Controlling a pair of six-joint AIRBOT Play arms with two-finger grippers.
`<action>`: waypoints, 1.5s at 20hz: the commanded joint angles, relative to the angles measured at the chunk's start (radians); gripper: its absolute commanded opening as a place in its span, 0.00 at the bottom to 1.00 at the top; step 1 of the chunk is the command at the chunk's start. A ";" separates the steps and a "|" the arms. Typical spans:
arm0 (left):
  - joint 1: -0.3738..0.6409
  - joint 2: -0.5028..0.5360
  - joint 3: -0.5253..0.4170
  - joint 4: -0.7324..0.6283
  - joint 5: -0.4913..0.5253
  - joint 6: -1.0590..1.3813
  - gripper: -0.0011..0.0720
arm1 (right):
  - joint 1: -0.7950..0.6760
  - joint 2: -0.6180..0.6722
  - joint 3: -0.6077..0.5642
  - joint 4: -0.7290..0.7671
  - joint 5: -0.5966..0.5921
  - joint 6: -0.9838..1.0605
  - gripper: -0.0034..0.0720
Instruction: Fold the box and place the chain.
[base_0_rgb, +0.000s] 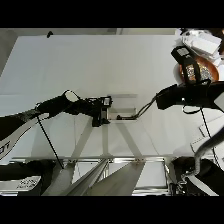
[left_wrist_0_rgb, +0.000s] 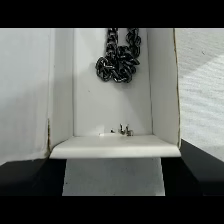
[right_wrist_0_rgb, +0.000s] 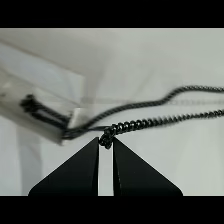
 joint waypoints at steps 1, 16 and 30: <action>0.000 0.001 0.000 0.000 -0.001 0.000 0.22 | 0.138 0.040 0.001 0.034 -0.061 0.038 0.07; 0.000 0.001 0.000 0.000 -0.001 0.000 0.22 | 0.341 0.034 0.001 0.168 -0.406 0.079 0.07; 0.000 0.001 0.000 0.000 -0.001 0.000 0.22 | 0.341 -0.238 -0.024 0.127 -0.235 0.101 0.07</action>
